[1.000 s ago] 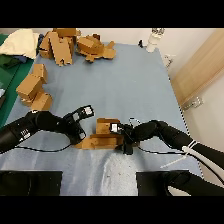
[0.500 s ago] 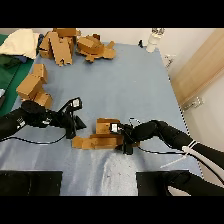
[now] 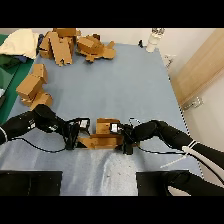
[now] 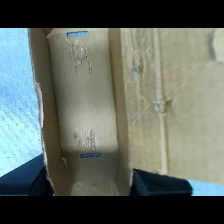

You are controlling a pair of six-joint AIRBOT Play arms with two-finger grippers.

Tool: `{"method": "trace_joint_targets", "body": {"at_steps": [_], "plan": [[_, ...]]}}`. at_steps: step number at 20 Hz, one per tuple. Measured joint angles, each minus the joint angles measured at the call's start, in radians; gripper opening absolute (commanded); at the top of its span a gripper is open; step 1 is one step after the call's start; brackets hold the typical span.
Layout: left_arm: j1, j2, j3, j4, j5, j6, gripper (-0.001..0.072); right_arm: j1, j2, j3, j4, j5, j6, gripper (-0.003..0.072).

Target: Fold the box.

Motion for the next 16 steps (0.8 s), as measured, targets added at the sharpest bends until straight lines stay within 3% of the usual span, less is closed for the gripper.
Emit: {"method": "trace_joint_targets", "body": {"at_steps": [5, 6, 7, 8, 16], "plan": [[-0.053, -0.001, 0.0, 0.006, 0.045, -0.026, 0.0566, 0.0, 0.0, 0.0, 0.0, 0.0, 0.0, 0.051], [-0.06, -0.001, 0.0, 0.006, 0.052, -0.03, 0.0498, 0.0, 0.0, 0.0, 0.0, 0.0, 0.0, 0.0509], [-0.067, -0.001, 0.0, 0.006, 0.055, -0.038, 0.0382, 0.0, 0.0, 0.0, 0.0, 0.0, 0.0, 0.0509], [-0.074, -0.001, 0.0, 0.007, 0.059, -0.049, 0.0361, 0.0, 0.0, 0.0, 0.0, 0.0, 0.0, 0.0509], [-0.14, -0.001, 0.0, 0.008, 0.126, -0.084, 0.0337, 0.0, 0.0, 0.0, 0.0, 0.0, 0.0, 0.0509]]}}
